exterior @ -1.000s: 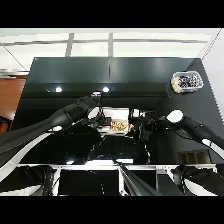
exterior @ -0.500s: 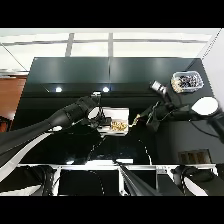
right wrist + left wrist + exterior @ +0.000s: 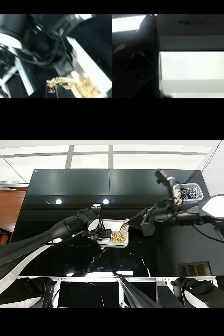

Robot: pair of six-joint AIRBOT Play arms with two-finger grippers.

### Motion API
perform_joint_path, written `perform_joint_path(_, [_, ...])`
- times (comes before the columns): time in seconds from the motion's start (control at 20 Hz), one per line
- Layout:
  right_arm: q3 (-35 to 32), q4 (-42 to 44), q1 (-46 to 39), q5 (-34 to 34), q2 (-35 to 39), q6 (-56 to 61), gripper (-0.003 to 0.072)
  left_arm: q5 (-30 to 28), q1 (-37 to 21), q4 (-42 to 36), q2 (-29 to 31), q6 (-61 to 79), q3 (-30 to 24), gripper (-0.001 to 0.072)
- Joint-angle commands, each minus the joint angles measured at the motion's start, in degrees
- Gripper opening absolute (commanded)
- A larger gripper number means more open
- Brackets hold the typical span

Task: Fold the box and place the chain.

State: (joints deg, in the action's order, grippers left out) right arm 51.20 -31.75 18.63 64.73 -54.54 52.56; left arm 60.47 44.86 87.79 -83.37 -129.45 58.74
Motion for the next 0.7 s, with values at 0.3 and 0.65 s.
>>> perform_joint_path(0.3, [-0.74, -19.56, -5.18, 2.56, -3.32, 8.35, 0.0344, -0.02, 0.00, 0.00, -0.02, 0.00, 0.04, 0.0025])
perform_joint_path(0.65, [-2.51, -22.08, -19.78, 6.58, -0.26, 8.02, 0.0344, -0.46, -0.02, 0.04, -0.02, 0.44, 0.04, 0.0025])
